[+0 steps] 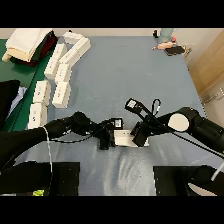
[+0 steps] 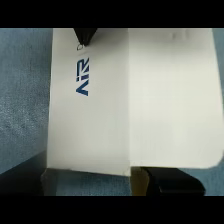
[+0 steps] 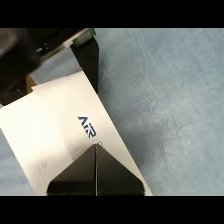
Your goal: Fold the box.
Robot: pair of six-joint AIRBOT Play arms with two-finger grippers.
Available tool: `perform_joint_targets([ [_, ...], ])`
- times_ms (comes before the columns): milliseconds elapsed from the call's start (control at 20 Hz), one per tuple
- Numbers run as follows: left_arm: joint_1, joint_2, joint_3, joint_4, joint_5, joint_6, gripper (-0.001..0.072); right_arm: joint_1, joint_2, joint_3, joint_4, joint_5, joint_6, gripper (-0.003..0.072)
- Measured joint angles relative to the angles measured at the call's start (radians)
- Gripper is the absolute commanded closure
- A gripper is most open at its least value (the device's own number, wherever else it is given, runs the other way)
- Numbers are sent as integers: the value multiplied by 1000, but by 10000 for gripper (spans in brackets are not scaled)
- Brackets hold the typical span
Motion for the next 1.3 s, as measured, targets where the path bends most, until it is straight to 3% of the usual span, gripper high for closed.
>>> perform_joint_targets([
  [350, 0, 0, 0, 0, 1, -1, 181, 60, 139, -135, -27, -188, -2, 683],
  [950, 0, 0, 0, 0, 1, 0, 181, 172, 223, -243, -100, -248, -3, 679],
  [1000, 0, 0, 0, 0, 1, 0, 181, 176, 232, -246, -116, -253, -3, 587],
  [1050, 0, 0, 0, 0, 1, 0, 181, 179, 240, -247, -134, -259, -3, 405],
  [1100, 0, 0, 0, 0, 1, 0, 181, 180, 247, -248, -154, -264, -4, 299],
  [1200, 0, 0, 0, 0, 1, -1, 181, 184, 256, -249, -172, -267, -20, 275],
  [1250, 0, 0, 0, -1, 1, -2, 181, 184, 259, -249, -182, -268, -39, 190],
  [1300, 0, 0, 0, 0, 1, -2, 181, 184, 261, -249, -188, -268, -61, 163],
])
